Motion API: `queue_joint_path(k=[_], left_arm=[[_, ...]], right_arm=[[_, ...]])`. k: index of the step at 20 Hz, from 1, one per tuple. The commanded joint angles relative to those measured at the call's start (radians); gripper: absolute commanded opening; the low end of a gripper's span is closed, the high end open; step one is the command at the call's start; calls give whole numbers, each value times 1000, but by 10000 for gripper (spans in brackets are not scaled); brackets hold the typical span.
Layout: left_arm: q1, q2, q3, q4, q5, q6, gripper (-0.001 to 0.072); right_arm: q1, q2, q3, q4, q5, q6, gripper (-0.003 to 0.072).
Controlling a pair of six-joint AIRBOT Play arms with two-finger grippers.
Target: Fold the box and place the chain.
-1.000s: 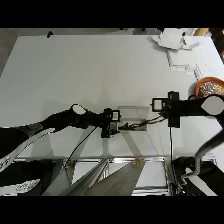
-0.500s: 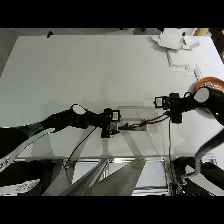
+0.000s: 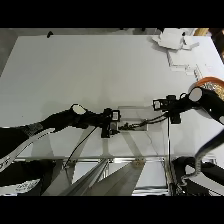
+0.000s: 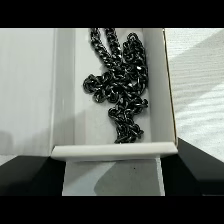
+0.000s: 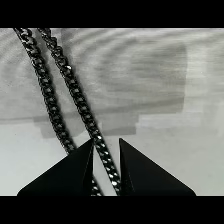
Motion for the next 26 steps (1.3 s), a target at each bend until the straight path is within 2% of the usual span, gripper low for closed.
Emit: queue_joint_path(k=[1,8,10,13,18,23,24,25,26], left_arm=[[0,0,0,0,0,0,206],[0,0,0,0,0,0,206],[0,0,0,0,0,0,206],[0,0,0,0,0,0,206],[0,0,0,0,0,0,206],[0,0,0,0,0,0,206],[0,0,0,0,0,0,206],[0,0,0,0,0,0,206],[0,0,0,0,0,0,206]], right_arm=[[-1,-6,-6,-2,6,-40,178],[-1,-32,-6,-2,7,-40,165],[-1,-37,-6,-1,10,-39,49],[-1,-33,-6,-2,43,-31,37],[40,87,-6,-19,113,17,19],[84,187,-6,-19,121,38,19],[84,185,-6,-26,112,62,24],[84,183,-6,-43,95,75,83],[84,178,-6,-65,69,74,203]])
